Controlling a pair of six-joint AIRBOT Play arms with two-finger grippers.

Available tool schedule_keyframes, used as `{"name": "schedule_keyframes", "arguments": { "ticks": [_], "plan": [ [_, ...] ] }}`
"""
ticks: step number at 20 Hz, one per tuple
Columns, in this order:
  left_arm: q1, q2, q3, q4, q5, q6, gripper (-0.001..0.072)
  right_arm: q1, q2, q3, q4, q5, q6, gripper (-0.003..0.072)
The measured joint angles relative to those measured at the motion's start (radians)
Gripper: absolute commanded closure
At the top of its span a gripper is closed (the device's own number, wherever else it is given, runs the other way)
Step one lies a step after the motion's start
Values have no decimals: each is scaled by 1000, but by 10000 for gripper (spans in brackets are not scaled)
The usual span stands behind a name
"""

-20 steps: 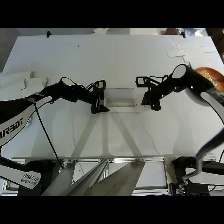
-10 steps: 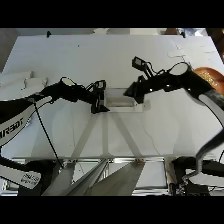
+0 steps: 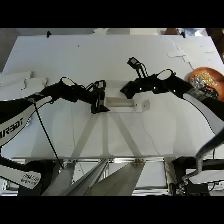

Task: Fold the box and place the chain.

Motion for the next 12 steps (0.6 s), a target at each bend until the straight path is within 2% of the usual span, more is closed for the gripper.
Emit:
{"name": "schedule_keyframes", "arguments": {
  "ticks": [3, 7, 9, 12],
  "plan": [
    [0, 0, 0, 0, 2, 3, 224, 2, 33, 0, -6, 40, 6, 677],
    [0, 0, 0, -1, 4, 3, 224, -15, 146, 0, -34, 55, 1, 677],
    [0, 0, 0, -1, 4, 2, 224, -25, 209, 0, -85, 102, -2, 677],
    [0, 0, 0, -1, 3, 2, 224, -43, 281, 0, -251, 165, -2, 677]
  ]
}}
